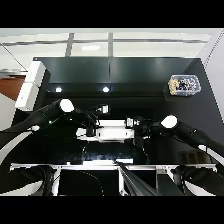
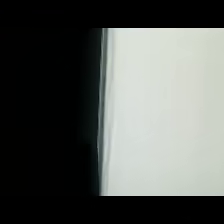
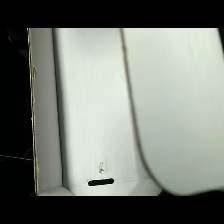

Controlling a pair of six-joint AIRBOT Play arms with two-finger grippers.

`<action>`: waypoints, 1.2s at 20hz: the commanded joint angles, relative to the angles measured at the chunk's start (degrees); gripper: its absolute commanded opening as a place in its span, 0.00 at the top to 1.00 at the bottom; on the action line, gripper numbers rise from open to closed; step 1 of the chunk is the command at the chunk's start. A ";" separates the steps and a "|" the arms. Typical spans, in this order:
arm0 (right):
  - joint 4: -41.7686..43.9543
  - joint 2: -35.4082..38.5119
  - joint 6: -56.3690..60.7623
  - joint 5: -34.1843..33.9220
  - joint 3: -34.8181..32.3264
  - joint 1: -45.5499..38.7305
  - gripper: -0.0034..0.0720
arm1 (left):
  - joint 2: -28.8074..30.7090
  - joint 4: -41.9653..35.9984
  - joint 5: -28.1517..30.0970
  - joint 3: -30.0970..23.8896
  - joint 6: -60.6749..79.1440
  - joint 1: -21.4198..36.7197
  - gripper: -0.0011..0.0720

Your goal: Fold the box and place the chain.

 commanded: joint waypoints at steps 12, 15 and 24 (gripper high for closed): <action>-0.85 -1.84 -2.84 -2.32 -0.02 1.95 0.03 | 0.02 -0.02 0.42 0.04 0.04 0.00 0.95; -1.03 -1.95 -1.22 -4.31 -0.02 2.49 0.03 | -0.02 -0.02 0.42 0.02 0.04 0.00 0.95; -0.98 -1.95 -1.18 -4.35 -0.02 2.49 0.03 | -0.02 -0.02 0.42 0.02 0.04 0.00 0.95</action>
